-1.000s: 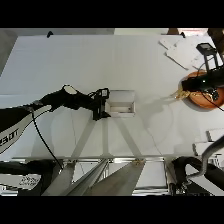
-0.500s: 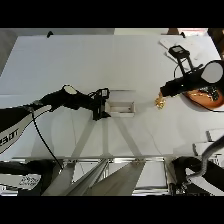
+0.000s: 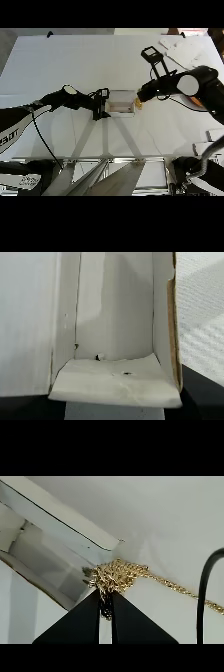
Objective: Fold the box and place the chain.
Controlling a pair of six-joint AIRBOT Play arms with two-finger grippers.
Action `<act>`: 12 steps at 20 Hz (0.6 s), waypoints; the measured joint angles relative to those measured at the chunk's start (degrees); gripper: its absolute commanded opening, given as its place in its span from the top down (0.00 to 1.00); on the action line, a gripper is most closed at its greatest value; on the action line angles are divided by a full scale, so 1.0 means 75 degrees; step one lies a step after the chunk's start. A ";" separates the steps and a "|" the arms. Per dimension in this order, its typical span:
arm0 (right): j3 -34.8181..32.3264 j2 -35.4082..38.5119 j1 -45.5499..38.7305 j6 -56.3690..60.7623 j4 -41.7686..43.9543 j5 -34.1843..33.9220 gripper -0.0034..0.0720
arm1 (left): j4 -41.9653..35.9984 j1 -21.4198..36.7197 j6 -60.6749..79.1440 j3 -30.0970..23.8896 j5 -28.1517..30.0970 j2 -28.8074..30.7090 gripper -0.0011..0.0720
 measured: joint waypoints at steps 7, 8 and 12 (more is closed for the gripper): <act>0.0000 -0.0367 0.0938 0.0067 0.0052 -0.0708 0.94 | 0.0003 0.0000 0.0000 0.0000 0.0000 0.0000 0.52; 0.0000 -0.0481 0.1023 0.0073 0.0119 -0.0764 0.94 | 0.0000 0.0000 0.0003 0.0000 0.0000 0.0000 0.52; 0.0000 -0.1049 0.1364 0.0073 0.0440 -0.1052 0.94 | 0.0000 0.0000 0.0003 0.0000 0.0000 0.0000 0.52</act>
